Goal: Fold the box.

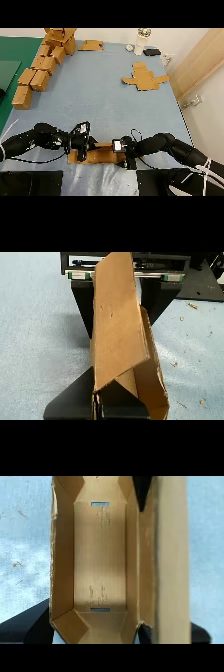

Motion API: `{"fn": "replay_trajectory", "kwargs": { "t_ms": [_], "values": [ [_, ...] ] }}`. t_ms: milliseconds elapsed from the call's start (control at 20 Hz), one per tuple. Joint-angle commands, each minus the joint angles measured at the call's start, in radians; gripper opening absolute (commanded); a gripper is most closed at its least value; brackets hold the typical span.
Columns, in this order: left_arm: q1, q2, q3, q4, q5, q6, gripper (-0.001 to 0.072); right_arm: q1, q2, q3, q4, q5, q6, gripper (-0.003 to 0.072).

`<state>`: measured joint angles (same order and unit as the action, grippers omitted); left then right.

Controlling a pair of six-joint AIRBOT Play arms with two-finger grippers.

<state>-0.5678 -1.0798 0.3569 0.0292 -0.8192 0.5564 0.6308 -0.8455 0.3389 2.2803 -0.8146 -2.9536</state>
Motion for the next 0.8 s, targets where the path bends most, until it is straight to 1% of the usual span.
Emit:
{"fn": "replay_trajectory", "kwargs": {
  "t_ms": [0,250,400,500,600,650,700,750],
  "values": [
    [0.000,-0.001,0.000,0.000,-0.002,0.000,0.0014,-0.026,-0.017,0.000,0.028,-0.024,-0.048,0.0705],
    [0.000,-0.001,0.000,0.000,-0.002,0.000,0.0014,-0.025,-0.064,0.001,0.039,-0.023,-0.048,0.0705],
    [0.000,-0.001,0.000,0.000,-0.002,0.000,0.0014,-0.025,-0.064,0.001,0.040,-0.022,-0.048,0.0696],
    [0.000,-0.001,0.000,0.000,-0.002,0.000,0.0014,-0.024,-0.066,0.001,0.040,-0.015,-0.048,0.0676],
    [0.000,-0.001,0.000,0.000,-0.002,0.000,0.0014,-0.024,-0.071,0.000,0.042,-0.006,-0.048,0.0675],
    [0.000,-0.001,0.000,0.000,-0.002,0.000,0.0014,-0.024,-0.076,0.001,0.044,-0.006,-0.048,0.0624],
    [0.000,-0.001,0.000,0.000,-0.002,0.000,0.0014,-0.024,-0.079,0.000,0.046,-0.005,-0.048,0.0605],
    [0.000,-0.001,0.000,0.000,-0.002,0.000,0.0014,-0.024,-0.082,0.001,0.047,-0.005,-0.048,0.0606]
  ]
}}
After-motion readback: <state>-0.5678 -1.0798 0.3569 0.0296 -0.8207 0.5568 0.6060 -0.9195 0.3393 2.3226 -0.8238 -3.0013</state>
